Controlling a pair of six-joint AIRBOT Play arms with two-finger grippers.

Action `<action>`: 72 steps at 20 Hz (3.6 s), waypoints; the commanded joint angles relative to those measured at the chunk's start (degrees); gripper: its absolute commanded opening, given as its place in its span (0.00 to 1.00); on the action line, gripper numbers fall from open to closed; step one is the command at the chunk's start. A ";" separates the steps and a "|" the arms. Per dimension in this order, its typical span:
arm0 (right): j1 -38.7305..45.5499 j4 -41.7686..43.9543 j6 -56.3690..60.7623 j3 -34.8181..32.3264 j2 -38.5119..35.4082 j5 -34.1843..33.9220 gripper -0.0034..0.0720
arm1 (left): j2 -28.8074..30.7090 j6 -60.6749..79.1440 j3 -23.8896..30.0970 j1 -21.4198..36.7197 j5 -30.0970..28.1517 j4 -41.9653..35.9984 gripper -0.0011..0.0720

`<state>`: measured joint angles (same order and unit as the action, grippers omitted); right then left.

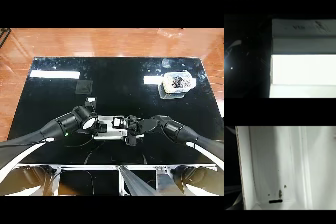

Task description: Fold the box and place the chain.

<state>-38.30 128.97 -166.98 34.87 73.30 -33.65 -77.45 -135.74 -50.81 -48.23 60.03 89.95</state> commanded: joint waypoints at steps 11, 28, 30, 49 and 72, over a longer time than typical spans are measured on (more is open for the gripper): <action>3.32 -11.13 4.17 0.00 -10.75 -8.96 0.98 | -0.02 0.76 -0.09 0.13 0.85 0.00 0.04; 2.69 -1.05 -0.24 0.00 -7.69 -6.08 0.30 | -0.02 0.79 -0.09 0.13 1.55 0.00 0.05; 0.92 -0.79 -0.13 0.00 -7.13 -5.31 0.30 | -0.02 0.79 -0.09 0.13 1.55 -0.02 0.05; -4.92 3.87 5.49 0.00 -4.09 4.09 0.38 | -0.04 0.76 -0.09 0.13 1.55 -0.02 0.05; 38.91 -9.62 75.78 -3.76 -24.09 -35.12 0.07 | -0.04 0.76 -0.09 0.13 1.60 0.00 0.04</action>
<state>-4.10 124.55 -105.97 33.23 50.00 -67.24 -77.47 -135.00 -50.85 -48.14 61.63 89.91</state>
